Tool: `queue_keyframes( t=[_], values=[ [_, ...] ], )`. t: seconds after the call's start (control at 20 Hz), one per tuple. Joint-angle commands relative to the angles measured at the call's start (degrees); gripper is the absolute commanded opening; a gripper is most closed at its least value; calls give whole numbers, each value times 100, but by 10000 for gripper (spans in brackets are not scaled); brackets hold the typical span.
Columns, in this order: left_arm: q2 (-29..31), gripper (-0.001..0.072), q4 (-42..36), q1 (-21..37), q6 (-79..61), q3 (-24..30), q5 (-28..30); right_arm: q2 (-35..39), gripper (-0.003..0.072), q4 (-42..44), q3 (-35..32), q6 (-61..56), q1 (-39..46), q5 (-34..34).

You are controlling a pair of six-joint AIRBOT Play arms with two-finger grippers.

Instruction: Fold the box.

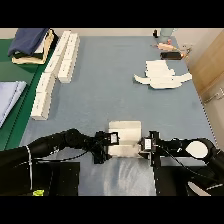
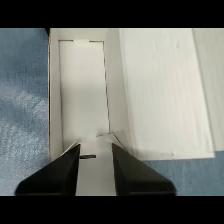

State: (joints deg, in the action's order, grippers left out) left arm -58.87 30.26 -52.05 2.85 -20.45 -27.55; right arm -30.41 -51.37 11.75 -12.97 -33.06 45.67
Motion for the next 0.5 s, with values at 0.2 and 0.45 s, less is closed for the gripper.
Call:
queue_keyframes(
  t=[0.2,0.45],
  values=[
    [4,462,-2,0,0,2,2,-643,718,280,-2,13,-304,-417],
    [4,462,-2,-2,0,2,2,-396,716,57,-2,-116,-302,-391]
  ],
)
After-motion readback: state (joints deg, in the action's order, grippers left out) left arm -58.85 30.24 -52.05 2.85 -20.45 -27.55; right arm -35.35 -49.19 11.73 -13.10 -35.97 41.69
